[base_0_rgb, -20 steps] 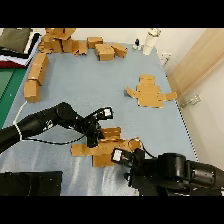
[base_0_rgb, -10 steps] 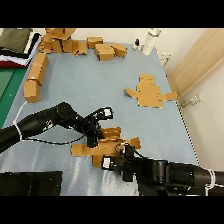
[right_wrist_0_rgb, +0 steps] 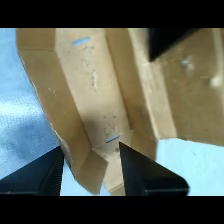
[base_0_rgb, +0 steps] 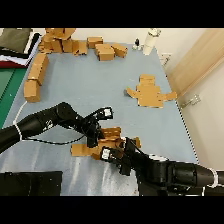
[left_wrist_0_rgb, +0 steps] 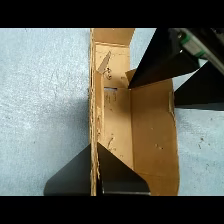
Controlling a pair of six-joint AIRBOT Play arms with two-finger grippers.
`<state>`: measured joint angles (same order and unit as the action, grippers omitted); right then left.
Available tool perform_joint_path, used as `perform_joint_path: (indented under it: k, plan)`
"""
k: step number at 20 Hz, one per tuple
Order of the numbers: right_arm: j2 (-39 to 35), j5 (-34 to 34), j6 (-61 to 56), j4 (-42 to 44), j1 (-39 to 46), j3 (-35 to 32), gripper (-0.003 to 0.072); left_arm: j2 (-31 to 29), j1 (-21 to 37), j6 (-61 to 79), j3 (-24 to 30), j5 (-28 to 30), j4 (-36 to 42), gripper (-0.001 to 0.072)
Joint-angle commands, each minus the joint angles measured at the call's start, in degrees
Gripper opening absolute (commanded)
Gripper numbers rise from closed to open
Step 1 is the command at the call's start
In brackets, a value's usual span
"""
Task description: Fold the box.
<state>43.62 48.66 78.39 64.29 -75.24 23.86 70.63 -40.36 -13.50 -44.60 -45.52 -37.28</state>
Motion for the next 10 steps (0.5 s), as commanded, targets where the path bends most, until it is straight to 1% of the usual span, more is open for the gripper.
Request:
perform_joint_path:
  k: [1,2,5,10]
  plan:
    - [-0.94,1.53,-1.03,-1.36,0.17,0.48,0.0614,0.02,0.02,0.0,0.02,-0.02,0.0,0.0012]
    - [-0.96,1.88,-1.01,-2.38,0.57,0.48,0.072,0.02,0.02,0.02,0.02,0.0,0.0,0.0013]
    - [-1.38,2.12,-0.7,-2.58,2.97,0.48,0.072,0.02,0.02,0.0,0.02,-0.04,0.0,0.0012]
    - [-3.34,1.66,5.46,-3.91,5.86,0.46,0.072,0.02,0.02,0.02,0.02,0.0,0.0,0.0012]
